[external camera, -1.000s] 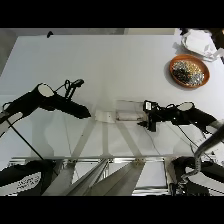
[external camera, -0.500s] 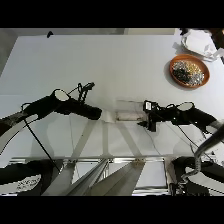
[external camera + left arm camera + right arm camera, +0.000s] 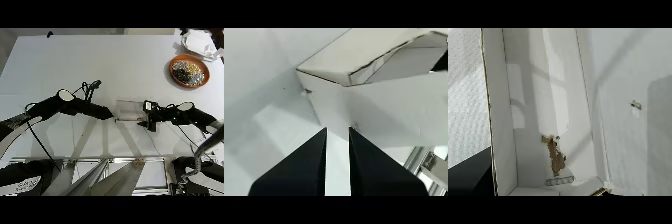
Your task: Fold the box and place the chain.
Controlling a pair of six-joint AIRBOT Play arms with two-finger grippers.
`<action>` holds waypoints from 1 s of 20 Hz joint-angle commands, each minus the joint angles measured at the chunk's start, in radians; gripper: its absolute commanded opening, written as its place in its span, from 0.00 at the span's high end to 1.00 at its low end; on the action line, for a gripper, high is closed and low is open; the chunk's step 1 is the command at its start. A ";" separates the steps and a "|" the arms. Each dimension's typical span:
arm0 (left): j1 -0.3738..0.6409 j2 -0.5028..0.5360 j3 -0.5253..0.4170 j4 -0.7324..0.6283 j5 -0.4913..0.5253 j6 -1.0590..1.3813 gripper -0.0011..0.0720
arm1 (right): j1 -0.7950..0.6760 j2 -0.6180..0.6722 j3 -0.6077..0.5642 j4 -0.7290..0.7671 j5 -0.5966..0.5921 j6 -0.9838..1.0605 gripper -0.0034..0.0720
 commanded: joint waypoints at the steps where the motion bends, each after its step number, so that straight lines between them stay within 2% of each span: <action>1: -0.014 0.003 0.005 -0.031 0.001 0.029 0.77 | 0.000 0.000 0.000 0.000 0.000 0.000 0.41; 8: -0.014 0.038 0.005 -0.031 0.006 0.034 0.75 | 0.000 0.000 0.000 0.000 0.000 0.000 0.41; 10: -0.024 0.037 0.005 -0.031 0.014 0.026 0.40 | 0.000 0.000 0.000 0.000 0.000 0.000 0.41; 14: -0.048 0.029 0.011 0.041 0.089 -0.067 0.43 | 0.000 0.000 0.000 0.000 0.000 0.000 0.41; 20: -0.116 -0.021 0.132 0.256 0.103 -0.350 0.43 | 0.000 0.000 0.000 0.000 0.000 0.000 0.41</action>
